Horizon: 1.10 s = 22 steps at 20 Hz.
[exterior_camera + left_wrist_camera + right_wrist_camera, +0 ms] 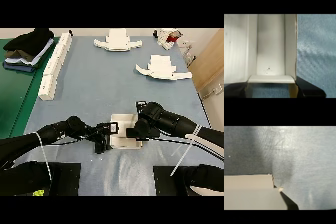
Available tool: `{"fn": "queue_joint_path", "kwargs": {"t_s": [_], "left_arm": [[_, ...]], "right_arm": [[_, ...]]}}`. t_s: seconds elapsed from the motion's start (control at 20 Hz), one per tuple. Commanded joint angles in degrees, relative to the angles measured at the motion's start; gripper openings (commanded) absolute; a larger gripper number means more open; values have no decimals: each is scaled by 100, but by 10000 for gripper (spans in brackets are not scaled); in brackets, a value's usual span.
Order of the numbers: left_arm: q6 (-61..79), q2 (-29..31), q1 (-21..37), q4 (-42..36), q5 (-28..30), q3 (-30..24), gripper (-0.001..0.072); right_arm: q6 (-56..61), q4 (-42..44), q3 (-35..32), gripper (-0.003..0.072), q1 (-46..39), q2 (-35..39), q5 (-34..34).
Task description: Fold the box.
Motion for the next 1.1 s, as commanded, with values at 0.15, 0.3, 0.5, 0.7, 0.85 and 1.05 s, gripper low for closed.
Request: {"fn": "queue_joint_path", "kwargs": {"t_s": [0.15, 0.3, 0.5, 0.7, 0.85, 1.05], "left_arm": [[2, -2, 2, 0, 2, 4, 466], [2, -2, 2, 0, 2, 4, 466], [2, -2, 2, 0, 2, 4, 466], [4, -2, 2, 0, 2, 4, 466], [2, -2, 2, 0, 2, 4, 466], [4, -2, 2, 0, 2, 4, 466]], "right_arm": [[-9, 153, 17, 463, 4, 28, -136], [-98, 168, 20, 463, 2, 149, -162], [-162, 129, 208, 463, -13, 673, -640], [-393, -446, 415, 421, -367, 1488, -909], [-1209, -243, 380, 227, -1631, 1530, -990], [-2503, 535, 369, 1, -3191, 866, -549]]}}
